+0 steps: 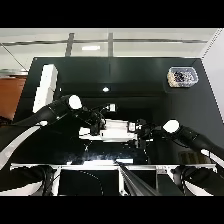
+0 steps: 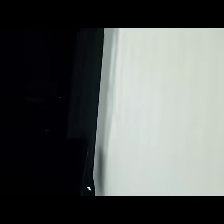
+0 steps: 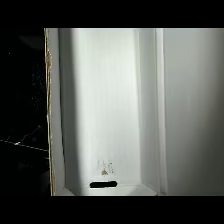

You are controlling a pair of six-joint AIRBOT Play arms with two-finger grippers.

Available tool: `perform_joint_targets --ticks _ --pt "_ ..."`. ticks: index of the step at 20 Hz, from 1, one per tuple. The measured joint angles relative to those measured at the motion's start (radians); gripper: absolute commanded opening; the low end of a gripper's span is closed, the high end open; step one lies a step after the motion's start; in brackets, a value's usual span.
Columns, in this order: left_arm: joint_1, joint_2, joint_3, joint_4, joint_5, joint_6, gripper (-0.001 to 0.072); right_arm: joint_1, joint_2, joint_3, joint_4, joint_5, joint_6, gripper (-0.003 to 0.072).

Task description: Fold the box and place the chain.

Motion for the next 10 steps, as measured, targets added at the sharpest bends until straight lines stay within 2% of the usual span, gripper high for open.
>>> perform_joint_targets --ticks 1,2,3,8,9,10 --pt "0.0 0.017 0.0 0.014 -0.003 0.0 0.0381 0.0 0.0 0.0 -0.001 0.0 0.0 0.0474" --pt "0.001 0.038 0.0 0.034 -0.002 -0.008 0.0595 0.0 0.0 0.0 -0.003 0.002 -0.001 0.0474" --pt "0.002 0.059 0.0 0.058 -0.003 -0.023 0.0651 0.0 0.0 0.0 -0.003 0.003 0.0 0.0474" --pt "0.034 0.166 0.0 0.176 -0.05 -0.192 0.0622 0.0 0.0 0.0 -0.013 0.015 -0.004 0.0474" --pt "0.047 0.183 0.0 0.19 -0.079 -0.237 0.0587 0.0 0.0 0.0 -0.013 0.017 -0.005 0.0474" --pt "0.06 0.196 0.0 0.202 -0.111 -0.283 0.0418 0.0 0.0 0.0 -0.014 0.018 -0.005 0.0474"
